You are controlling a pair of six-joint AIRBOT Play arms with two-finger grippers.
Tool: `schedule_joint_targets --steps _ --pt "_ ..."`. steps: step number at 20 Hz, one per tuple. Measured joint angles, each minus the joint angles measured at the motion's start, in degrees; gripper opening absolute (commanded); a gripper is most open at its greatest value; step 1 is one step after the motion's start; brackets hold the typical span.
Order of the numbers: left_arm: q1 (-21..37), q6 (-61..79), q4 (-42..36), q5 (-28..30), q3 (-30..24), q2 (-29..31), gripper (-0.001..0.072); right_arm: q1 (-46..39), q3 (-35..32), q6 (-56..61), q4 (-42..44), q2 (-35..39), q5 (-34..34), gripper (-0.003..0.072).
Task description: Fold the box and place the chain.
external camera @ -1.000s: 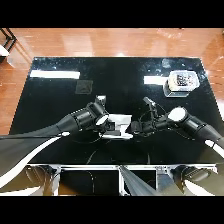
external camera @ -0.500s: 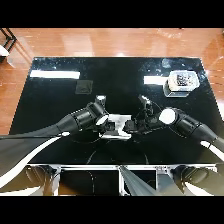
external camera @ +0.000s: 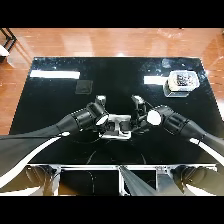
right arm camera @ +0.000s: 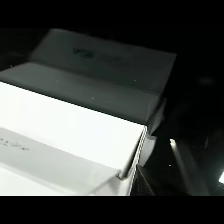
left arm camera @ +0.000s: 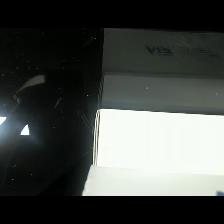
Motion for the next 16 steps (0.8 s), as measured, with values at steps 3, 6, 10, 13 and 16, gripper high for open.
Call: schedule_joint_targets --steps 3,6,10,13,16 --pt "0.00 0.00 0.35 -0.46 0.00 -0.02 0.0018 0.94 1.40 1.75 -1.64 -0.76 0.83 0.0353" --pt "0.00 0.00 0.35 -0.46 0.00 0.00 0.0018 1.31 2.03 3.21 -2.95 -1.11 1.60 0.0352" --pt "0.00 0.00 0.24 -0.22 0.00 0.00 0.0018 1.46 2.34 5.88 -5.16 -1.53 2.27 0.0351" --pt "0.00 0.00 0.24 -0.22 0.00 -0.02 0.0018 1.53 2.60 7.28 -6.03 -2.27 3.17 0.0293" --pt "0.00 0.00 0.24 -0.22 0.00 -0.02 0.0018 1.53 2.78 8.46 -6.69 -2.73 3.63 0.0236"
